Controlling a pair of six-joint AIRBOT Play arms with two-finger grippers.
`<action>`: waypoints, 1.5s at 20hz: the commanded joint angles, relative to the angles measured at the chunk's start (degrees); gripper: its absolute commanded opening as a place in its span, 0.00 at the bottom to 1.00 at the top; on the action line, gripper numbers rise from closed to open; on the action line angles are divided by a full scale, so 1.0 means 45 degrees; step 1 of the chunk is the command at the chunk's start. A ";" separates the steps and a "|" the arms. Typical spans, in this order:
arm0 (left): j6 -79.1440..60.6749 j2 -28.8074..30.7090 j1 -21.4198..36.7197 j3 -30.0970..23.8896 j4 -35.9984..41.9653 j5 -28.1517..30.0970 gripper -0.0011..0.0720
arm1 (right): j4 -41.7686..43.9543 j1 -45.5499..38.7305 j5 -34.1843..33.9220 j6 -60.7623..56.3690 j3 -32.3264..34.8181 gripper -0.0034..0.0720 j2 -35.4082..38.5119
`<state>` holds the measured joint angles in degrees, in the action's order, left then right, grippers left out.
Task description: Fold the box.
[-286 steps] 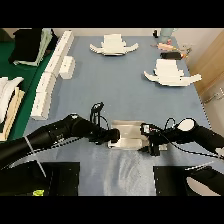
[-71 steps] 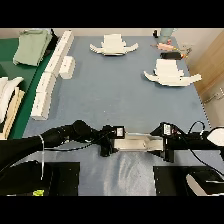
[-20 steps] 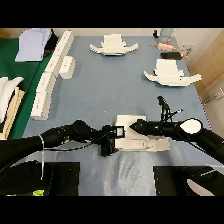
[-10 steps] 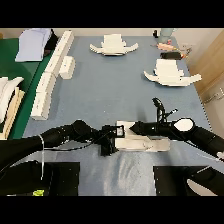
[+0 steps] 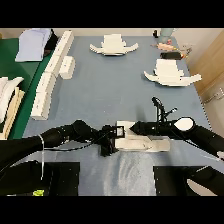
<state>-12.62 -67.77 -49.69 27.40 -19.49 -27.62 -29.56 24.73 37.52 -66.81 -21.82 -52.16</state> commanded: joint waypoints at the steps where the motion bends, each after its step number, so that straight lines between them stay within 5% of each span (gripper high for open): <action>1: 0.0005 -0.0010 0.0005 0.0005 0.0000 0.0010 0.73 | -0.0364 0.0010 0.0661 0.0194 -0.0743 0.15 0.0617; 7: 0.0010 -0.0010 0.0005 0.0005 0.0000 0.0010 0.73 | -0.2657 0.0005 0.2288 0.0189 -0.1515 0.15 0.2647; 12: 0.0005 -0.0010 0.0005 0.0005 0.0000 0.0010 0.73 | -0.5697 0.0010 0.6504 0.1253 -0.1506 0.15 0.4755; 13: 0.0005 -0.0010 0.0005 0.0005 0.0000 0.0010 0.73 | -0.6125 0.0010 0.7344 0.1292 -0.1506 0.21 0.5129; 16: 0.0005 -0.0010 0.0005 0.0010 0.0000 0.0010 0.73 | -0.8160 0.0010 0.8631 0.1656 -0.1307 0.66 0.5843; 23: 0.0005 -0.0010 0.0005 0.0005 0.0000 0.0005 0.73 | -1.0035 0.0010 0.7718 0.4192 -0.0102 0.75 0.5396; 30: 0.0010 -0.0010 0.0005 0.0010 0.0005 0.0010 0.73 | -0.9044 0.0010 0.3332 0.8927 0.1321 0.74 0.5042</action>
